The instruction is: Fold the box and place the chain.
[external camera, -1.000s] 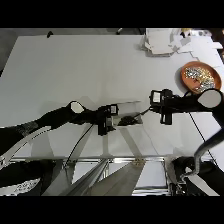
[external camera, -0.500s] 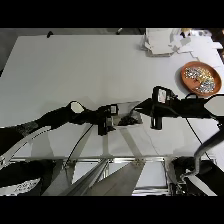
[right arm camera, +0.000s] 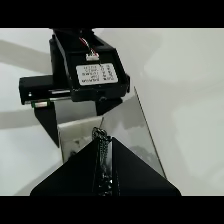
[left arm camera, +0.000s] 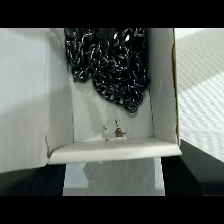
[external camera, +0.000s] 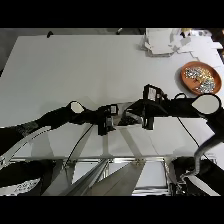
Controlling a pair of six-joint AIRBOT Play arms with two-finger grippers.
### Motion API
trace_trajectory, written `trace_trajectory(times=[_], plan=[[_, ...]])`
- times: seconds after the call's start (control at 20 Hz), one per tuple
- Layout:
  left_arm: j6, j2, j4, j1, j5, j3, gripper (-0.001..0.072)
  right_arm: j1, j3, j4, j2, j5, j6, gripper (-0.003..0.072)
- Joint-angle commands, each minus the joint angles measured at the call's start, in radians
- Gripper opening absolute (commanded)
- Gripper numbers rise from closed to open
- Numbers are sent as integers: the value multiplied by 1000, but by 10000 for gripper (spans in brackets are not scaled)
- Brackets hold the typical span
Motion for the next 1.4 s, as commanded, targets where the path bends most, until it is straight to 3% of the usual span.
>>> trace_trajectory(times=[0.0, 0.1, 0.15, 0.25, 0.4, 0.5, 0.55, 0.6, 0.65, 0.9, 1.1, 1.35], plan=[[0, 1, 0, 1, 0, 0, 273, 3, 0, 2, -80, 25, 14, 18], [0, 1, 0, 1, 0, 0, 273, 3, 0, -40, -113, 50, 13, 21], [0, 1, 0, 1, 0, 0, 273, 3, 0, -81, -115, 50, 14, 52], [0, 1, 0, 1, 0, 0, 273, 2, 0, -146, -115, 50, 14, 185], [0, 1, 0, 1, 0, 0, 273, 2, 2, -180, -114, 54, 14, 230], [0, 1, 0, 1, 0, 0, 273, -4, 34, -189, -110, 111, 14, 223], [0, 1, 0, 1, 0, 1, 273, -18, 77, -213, -110, 170, 17, 170], [0, 1, 0, 1, 0, 0, 273, -38, 130, -245, -110, 222, 47, 68], [0, 1, 0, 1, 0, 0, 273, -64, 192, -274, -111, 258, 77, 27], [0, 1, 0, 1, 0, 0, 273, -150, 370, -245, -222, 201, 130, 26], [0, 1, 0, 1, 0, 0, 273, -130, 374, -203, -385, 133, 144, 26], [0, 1, 0, 1, 0, 0, 273, -101, 373, -203, -472, 211, 144, 49]])
